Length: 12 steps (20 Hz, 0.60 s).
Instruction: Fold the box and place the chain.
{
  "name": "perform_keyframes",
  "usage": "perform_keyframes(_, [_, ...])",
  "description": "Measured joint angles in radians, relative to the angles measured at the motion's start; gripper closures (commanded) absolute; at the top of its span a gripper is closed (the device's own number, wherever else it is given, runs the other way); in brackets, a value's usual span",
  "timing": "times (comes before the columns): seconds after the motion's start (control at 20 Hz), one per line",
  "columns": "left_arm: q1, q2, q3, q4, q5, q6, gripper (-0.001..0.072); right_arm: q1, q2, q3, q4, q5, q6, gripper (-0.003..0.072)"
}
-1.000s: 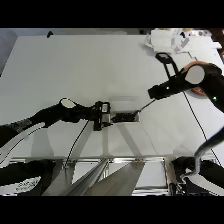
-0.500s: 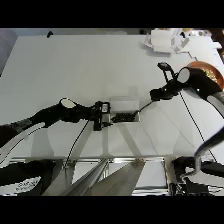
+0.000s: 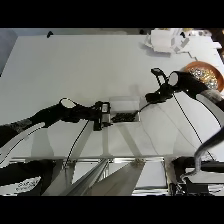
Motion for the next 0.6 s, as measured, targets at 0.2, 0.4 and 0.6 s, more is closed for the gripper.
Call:
perform_keyframes(0.2, [0.000,0.000,0.000,0.000,0.000,0.000,0.0597,0.010,0.001,0.000,0.011,0.011,-0.006,0.0668])
perform_keyframes(0.4, [0.000,0.000,0.000,0.000,0.000,0.000,0.0597,0.012,0.070,-0.001,0.011,0.066,-0.027,0.0668])
perform_keyframes(0.6, [0.000,0.000,0.000,0.000,0.000,0.000,0.0597,0.013,0.205,-0.001,0.050,0.163,-0.063,0.0668])
